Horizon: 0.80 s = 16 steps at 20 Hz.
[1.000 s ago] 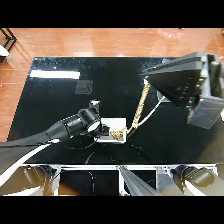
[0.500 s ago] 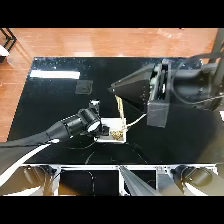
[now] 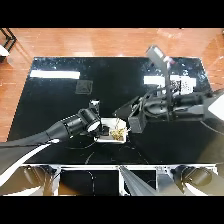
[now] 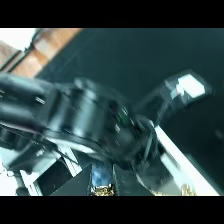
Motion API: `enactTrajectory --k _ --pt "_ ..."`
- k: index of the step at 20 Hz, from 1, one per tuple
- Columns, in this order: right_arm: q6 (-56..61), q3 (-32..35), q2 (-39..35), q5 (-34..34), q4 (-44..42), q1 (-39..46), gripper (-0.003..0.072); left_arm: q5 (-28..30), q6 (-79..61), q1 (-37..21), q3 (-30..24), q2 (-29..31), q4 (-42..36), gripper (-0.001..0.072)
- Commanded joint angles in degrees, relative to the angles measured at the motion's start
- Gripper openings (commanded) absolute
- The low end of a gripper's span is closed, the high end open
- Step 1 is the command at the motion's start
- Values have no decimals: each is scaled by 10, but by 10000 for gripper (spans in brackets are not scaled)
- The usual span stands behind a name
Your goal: Fold the box and place the chain.
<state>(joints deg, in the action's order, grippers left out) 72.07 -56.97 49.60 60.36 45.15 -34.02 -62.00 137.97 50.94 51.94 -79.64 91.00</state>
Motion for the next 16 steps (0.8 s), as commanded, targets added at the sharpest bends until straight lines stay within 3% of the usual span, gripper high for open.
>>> enactTrajectory --k 1,7,8,9,10,13,16 --pt "4 66 2 -19 23 0 22 0 0 0 0 0 0 25" --pt "12 143 33 -64 53 0 29 1 0 0 0 0 0 24" --pt "13 144 37 -67 58 0 227 2 0 0 0 0 0 25" --pt "12 144 38 -68 68 5 510 2 0 0 0 0 1 24" --pt "12 141 37 -57 81 19 680 2 0 0 0 0 1 25" --pt "-26 138 33 16 148 103 709 2 0 0 0 0 0 24" --pt "-159 153 33 58 242 174 709 2 0 0 0 0 0 25"
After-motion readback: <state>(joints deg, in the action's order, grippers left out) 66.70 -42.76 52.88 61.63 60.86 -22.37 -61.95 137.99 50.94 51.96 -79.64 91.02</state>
